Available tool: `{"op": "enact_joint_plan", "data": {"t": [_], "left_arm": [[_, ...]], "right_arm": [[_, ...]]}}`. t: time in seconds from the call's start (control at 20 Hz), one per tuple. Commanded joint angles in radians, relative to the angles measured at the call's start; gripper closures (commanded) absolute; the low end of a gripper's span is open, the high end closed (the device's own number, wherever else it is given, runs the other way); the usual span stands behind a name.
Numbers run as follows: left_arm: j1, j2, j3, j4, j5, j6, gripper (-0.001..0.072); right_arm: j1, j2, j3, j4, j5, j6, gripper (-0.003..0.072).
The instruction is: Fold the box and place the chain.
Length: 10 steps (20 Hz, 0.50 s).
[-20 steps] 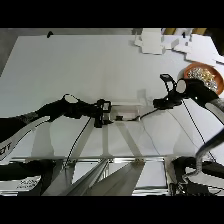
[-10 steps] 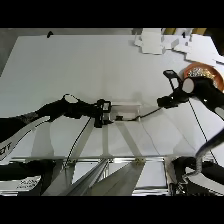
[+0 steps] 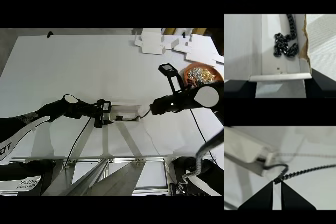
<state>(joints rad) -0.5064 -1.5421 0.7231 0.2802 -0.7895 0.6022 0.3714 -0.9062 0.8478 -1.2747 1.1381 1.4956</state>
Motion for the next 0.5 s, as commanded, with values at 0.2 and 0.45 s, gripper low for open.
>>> {"op": "enact_joint_plan", "data": {"t": [0.2, 0.45], "left_arm": [[0.0, 0.0, 0.0, 0.0, 0.0, 0.0, 0.0496], [0.0, 0.0, 0.0, 0.0, 0.0, 0.0, 0.0496]], "right_arm": [[0.156, 0.026, 0.002, 0.249, -0.258, 0.0, 0.0673], [0.231, -0.009, 0.002, 0.29, -0.347, 0.0, 0.0673]]}}
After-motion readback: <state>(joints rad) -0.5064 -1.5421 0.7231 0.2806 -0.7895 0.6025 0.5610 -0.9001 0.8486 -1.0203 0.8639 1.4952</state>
